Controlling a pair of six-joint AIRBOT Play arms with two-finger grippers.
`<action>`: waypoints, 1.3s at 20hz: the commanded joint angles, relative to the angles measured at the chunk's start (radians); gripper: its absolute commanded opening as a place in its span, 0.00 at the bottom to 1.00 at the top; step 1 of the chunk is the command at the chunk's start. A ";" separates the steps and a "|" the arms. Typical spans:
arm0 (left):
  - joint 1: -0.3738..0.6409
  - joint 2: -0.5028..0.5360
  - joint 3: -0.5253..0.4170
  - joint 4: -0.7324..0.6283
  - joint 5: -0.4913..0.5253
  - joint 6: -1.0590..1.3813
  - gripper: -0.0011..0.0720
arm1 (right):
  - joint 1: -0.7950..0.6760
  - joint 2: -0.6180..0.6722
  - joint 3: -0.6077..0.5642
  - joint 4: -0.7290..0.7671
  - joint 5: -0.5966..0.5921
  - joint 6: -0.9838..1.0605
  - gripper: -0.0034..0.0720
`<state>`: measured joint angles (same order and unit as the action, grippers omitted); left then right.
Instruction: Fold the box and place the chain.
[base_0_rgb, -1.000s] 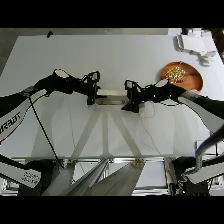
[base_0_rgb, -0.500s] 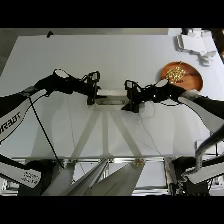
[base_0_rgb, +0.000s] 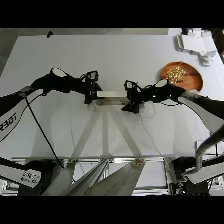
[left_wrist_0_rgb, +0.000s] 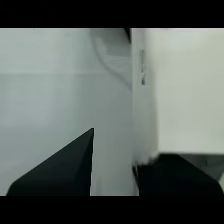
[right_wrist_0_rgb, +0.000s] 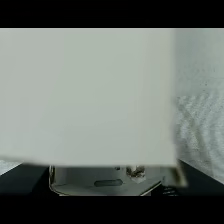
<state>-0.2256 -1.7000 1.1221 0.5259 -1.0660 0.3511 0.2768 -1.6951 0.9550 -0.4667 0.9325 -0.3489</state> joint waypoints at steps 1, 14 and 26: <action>0.055 0.070 0.000 0.091 -0.035 -0.086 0.42 | 0.000 0.000 0.001 0.000 -0.002 0.000 0.62; 0.014 0.292 -0.033 0.436 -0.302 -0.629 0.03 | 0.000 0.000 0.001 0.000 -0.001 0.000 0.62; -0.090 0.205 -0.112 -0.167 0.381 -0.586 0.03 | 0.000 0.000 0.001 0.000 -0.001 0.000 0.62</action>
<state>-0.3115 -1.4685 1.0130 0.5041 -0.9092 -0.2352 0.2768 -1.6951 0.9550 -0.4667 0.9310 -0.3492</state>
